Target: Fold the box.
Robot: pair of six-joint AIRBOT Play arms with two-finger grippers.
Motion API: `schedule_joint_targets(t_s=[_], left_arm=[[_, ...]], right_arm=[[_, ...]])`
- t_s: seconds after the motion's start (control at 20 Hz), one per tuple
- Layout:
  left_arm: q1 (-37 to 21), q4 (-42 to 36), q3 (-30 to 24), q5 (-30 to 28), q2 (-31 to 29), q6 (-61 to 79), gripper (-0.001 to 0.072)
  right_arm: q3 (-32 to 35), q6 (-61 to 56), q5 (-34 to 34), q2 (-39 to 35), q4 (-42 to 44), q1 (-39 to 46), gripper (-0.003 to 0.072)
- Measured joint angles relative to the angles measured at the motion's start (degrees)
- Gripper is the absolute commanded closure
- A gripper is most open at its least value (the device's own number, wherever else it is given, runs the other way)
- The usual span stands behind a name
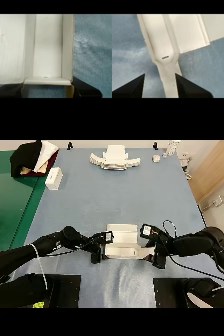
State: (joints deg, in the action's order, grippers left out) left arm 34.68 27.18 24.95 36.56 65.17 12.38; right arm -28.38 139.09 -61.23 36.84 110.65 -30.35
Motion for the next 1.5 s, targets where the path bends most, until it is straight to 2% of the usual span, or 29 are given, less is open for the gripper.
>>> schedule_joint_targets(t_s=[0.4, 0.55, 0.65, 0.7, 0.85, 1.05, 1.25, 1.3, 1.35, 1.4, 1.5], left_arm=[[0.0, 0.0, 0.0, 0.0, 0.0, 0.0, 0.0247], [0.0, 0.0, 0.0, 0.0, 0.0, 0.0, 0.0247], [0.0, 0.0, 0.0, 0.0, 0.0, 0.0, 0.0247], [0.0, 0.0, 0.0, 0.0, 0.0, 0.0, 0.0247], [0.0, 0.0, 0.0, 0.0, 0.0, 0.0, 0.0247], [0.0, 0.0, 0.0, 0.0, 0.0, 0.0, 0.0246], [0.0, 0.0, 0.0, 0.0, 0.0, 0.0, 0.0246], [0.0, 0.0, 0.0, 0.0, 0.0, 0.0, 0.0246], [0.0, 0.0, 0.0, 0.0, 0.0, 0.0, 0.0247], [0.0, 0.0, 0.0, 0.0, 0.0, 0.0, 0.0247], [0.0, 0.0, 0.0, 0.0, 0.0, 0.0, 0.0246]], right_arm=[[3.8, 15.8, 10.7, 7.7, 2.6, 0.0, 0.0109], [4.0, 19.8, 13.4, 10.6, 5.2, 0.0, 0.0359], [4.0, 21.1, 14.3, 11.5, 6.6, 0.0, 0.0560], [4.0, 21.6, 14.4, 11.8, 7.4, 0.1, 0.0609], [4.0, 22.4, 15.0, 12.2, 9.8, 0.0, 0.0641], [4.0, 22.8, 16.0, 12.7, 12.6, -0.5, 0.0641], [4.0, 22.9, 17.9, 14.2, 14.1, -1.9, 0.0609], [4.0, 22.9, 18.3, 14.5, 14.4, -2.1, 0.0377], [4.0, 22.9, 18.5, 14.8, 14.6, -2.3, 0.0098], [4.0, 23.0, 18.7, 14.9, 14.8, -2.4, 0.0075], [4.0, 23.2, 18.8, 15.1, 14.9, -2.5, 0.0075]])
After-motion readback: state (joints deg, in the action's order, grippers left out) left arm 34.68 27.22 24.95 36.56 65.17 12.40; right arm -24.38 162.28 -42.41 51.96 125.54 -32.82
